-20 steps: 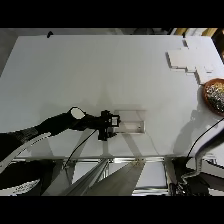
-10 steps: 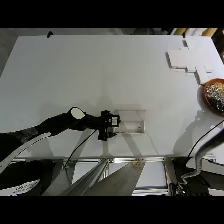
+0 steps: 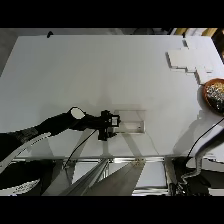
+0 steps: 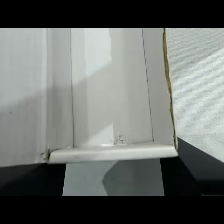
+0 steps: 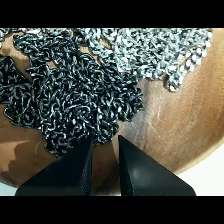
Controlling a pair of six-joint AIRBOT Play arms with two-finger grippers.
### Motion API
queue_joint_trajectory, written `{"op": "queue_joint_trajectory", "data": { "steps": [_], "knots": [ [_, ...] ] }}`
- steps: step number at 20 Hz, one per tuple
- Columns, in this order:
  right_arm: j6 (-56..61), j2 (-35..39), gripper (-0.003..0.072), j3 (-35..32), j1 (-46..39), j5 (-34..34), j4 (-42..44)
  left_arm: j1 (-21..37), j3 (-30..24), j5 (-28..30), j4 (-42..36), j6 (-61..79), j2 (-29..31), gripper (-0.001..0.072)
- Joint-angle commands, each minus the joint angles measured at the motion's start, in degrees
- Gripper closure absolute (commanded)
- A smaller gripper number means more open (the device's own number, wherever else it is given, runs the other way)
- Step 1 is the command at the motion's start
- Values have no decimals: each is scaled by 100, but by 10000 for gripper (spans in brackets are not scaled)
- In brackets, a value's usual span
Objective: Fold the box and place the chain.
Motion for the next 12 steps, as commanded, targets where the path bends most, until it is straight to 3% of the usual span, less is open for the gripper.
{"op": "queue_joint_trajectory", "data": {
  "steps": [1,3,8,12],
  "knots": [
    [-59,-81,534,0,-4,-66,11,4,0,0,2,0,4,321],
    [-59,-81,650,0,-2,-66,11,4,0,0,2,0,4,321],
    [-42,-26,669,0,-2,-52,39,4,0,0,2,0,4,321],
    [-105,531,669,0,103,-22,501,4,0,-2,2,0,4,321]
  ]
}}
